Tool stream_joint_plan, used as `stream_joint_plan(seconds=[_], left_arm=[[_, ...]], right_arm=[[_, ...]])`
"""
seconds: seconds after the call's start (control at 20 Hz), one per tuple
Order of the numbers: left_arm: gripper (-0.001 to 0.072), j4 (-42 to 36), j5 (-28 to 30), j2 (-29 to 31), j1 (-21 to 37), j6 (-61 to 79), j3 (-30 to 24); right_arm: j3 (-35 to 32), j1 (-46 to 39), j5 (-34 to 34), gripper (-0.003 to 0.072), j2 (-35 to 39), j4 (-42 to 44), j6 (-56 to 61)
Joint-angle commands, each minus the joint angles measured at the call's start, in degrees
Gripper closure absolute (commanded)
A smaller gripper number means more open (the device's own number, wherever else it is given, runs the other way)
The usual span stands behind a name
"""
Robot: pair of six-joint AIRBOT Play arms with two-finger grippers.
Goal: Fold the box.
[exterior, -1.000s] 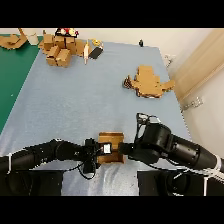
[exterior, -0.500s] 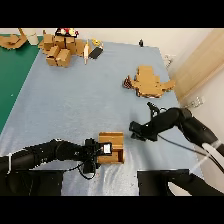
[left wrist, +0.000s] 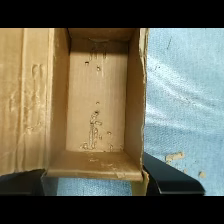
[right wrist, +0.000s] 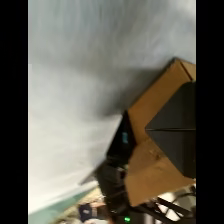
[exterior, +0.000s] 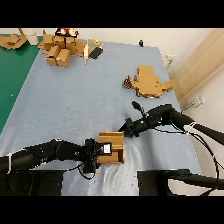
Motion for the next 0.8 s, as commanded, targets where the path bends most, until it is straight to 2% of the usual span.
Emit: stream_joint_plan(seconds=[0.0, 0.15, 0.3, 0.5, 0.75], left_arm=[[0.0338, 0.0, -0.1, 0.0, 0.0, 0.0, 0.0], [0.0339, 0.0, -0.2, 0.0, 0.0, 0.0, 0.0], [0.0338, 0.0, -0.3, 0.0, 0.0, 0.0, 0.0], [0.0338, 0.0, -0.3, 0.0, 0.0, 0.0, 0.0], [0.0339, 0.0, -0.3, 0.0, 0.0, 0.0, 0.0]], right_arm=[[0.0, 3.8, -6.8, 0.0685, -0.8, 4.0, -10.4], [-0.1, 8.9, -7.4, 0.0685, 0.9, 2.1, -13.6], [-0.9, 14.4, -4.0, 0.0683, 4.3, -3.9, -13.7], [-5.1, 19.0, 7.0, 0.0684, 13.7, -8.3, -13.9], [-9.4, 27.1, 20.0, 0.0683, 27.1, -20.4, -13.2]])
